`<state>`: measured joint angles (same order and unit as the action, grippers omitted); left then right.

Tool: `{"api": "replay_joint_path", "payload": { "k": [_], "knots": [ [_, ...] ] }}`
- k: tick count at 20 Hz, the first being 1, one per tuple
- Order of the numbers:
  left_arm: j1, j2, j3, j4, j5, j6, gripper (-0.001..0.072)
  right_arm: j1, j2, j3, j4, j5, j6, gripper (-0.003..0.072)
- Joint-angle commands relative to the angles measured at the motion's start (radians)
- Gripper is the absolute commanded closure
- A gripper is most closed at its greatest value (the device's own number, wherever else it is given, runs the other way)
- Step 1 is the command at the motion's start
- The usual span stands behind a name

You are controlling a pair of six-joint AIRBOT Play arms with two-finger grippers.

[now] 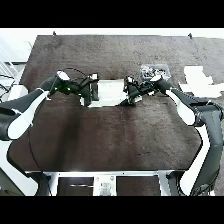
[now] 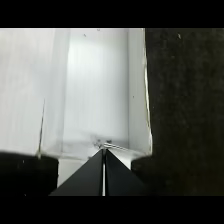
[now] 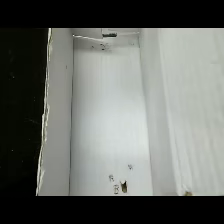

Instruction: Fold the box and place the chain.

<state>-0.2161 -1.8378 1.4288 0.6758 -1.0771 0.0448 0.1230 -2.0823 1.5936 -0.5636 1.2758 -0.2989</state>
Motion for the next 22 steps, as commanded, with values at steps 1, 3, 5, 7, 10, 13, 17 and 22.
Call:
{"api": "replay_joint_path", "payload": {
  "k": [1,3,5,7,10,13,17,22],
  "knots": [
    [0.054,0.007,0.005,-0.008,-0.12,-0.057,0.069,0.0,-0.001,0.0,-0.001,0.0,-0.001,0.0095],
    [0.064,0.029,0.004,-0.011,-0.114,-0.128,0.0693,0.0,-0.001,0.0,-0.001,0.0,-0.001,0.0095],
    [0.064,0.074,0.001,-0.014,-0.092,-0.217,0.0695,0.0,-0.001,0.0,-0.001,0.0,-0.001,0.0095],
    [0.064,0.142,-0.034,-0.019,-0.026,-0.333,0.0696,0.0,-0.001,0.0,-0.001,0.0,-0.001,0.0095],
    [0.065,0.296,-0.174,-0.016,0.145,-0.532,0.0696,0.0,-0.001,0.0,-0.001,0.0,-0.001,0.0095],
    [0.066,0.437,-0.287,0.01,0.175,-0.719,0.0696,0.0,-0.001,0.0,-0.001,0.0,-0.001,0.0095],
    [0.066,0.542,-0.393,0.028,0.241,-1.016,0.0695,0.0,-0.001,0.0,-0.001,0.0,-0.001,0.0095],
    [0.082,0.541,-0.423,0.103,0.187,-1.174,0.0694,0.0,-0.001,0.0,-0.001,0.0,-0.001,0.0095]
  ]
}}
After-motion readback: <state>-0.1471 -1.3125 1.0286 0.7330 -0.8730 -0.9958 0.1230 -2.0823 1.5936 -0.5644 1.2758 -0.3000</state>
